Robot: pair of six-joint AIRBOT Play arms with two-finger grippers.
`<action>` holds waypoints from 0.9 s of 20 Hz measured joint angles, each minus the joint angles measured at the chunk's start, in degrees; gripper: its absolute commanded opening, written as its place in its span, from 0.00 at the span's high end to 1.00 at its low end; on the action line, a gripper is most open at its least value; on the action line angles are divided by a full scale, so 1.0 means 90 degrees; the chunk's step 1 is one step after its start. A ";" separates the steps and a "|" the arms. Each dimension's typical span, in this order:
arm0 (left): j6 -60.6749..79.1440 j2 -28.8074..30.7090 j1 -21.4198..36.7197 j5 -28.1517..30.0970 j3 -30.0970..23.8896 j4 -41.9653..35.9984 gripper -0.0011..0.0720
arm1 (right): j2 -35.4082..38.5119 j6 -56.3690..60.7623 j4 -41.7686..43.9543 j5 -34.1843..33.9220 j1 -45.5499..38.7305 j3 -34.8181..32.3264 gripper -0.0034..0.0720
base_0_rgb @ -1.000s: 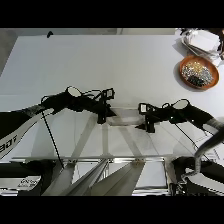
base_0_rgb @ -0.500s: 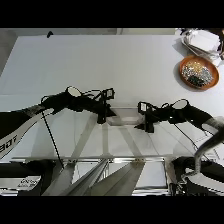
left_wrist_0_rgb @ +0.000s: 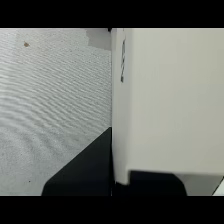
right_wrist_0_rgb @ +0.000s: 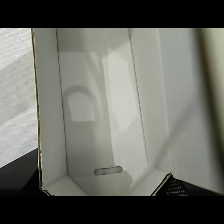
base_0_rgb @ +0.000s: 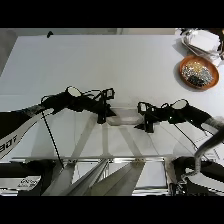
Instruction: Fold the box and place the chain.
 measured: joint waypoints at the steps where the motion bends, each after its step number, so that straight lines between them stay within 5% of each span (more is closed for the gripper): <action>1: -0.0002 0.0000 0.0000 0.0000 0.0000 -0.0002 0.97 | 0.0000 0.0000 -0.0002 -0.0007 0.0000 0.0000 0.57; 18: -0.0002 0.0000 0.0000 0.0000 0.0000 -0.0002 0.97 | 0.0000 -0.0007 -0.0007 -0.0041 0.0002 0.0000 0.56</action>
